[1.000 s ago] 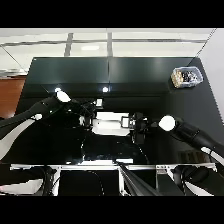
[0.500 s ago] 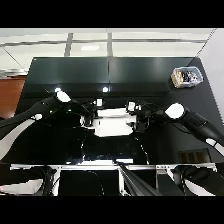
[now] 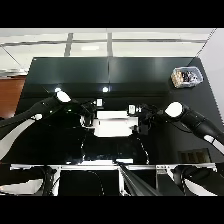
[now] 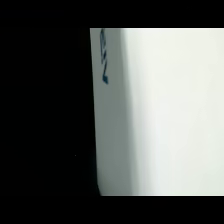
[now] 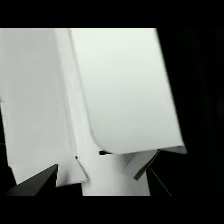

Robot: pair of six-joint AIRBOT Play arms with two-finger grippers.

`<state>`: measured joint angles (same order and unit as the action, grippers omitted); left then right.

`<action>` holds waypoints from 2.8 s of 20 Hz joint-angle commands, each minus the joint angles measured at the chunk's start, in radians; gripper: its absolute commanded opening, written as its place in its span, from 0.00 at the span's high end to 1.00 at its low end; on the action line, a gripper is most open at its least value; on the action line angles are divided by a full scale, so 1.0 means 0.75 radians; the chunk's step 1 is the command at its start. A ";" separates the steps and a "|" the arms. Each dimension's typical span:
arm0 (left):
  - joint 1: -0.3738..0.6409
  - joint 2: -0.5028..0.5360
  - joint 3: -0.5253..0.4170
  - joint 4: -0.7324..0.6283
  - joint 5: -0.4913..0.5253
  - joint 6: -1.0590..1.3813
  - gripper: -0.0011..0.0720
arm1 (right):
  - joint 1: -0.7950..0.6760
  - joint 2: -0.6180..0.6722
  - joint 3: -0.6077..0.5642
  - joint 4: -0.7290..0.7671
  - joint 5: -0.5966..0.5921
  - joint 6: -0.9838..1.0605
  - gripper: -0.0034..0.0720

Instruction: Fold the box and place the chain.

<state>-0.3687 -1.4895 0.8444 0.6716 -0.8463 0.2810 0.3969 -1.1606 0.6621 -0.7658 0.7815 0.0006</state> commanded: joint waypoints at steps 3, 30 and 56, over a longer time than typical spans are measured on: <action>-0.001 -0.001 0.000 0.001 0.001 0.000 0.96 | -0.003 -0.004 -0.038 -0.102 0.110 0.050 0.11; -0.001 -0.001 0.000 0.001 -0.001 -0.001 0.96 | 0.090 -0.008 -0.022 0.103 -0.144 0.041 0.11; -0.001 -0.001 0.000 0.001 0.000 -0.001 0.96 | -0.011 -0.080 -0.022 0.488 -0.073 -0.471 0.11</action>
<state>-0.3687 -1.4895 0.8448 0.6724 -0.8471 0.2806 0.4076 -1.1809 0.6445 -0.5423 0.6563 -0.1963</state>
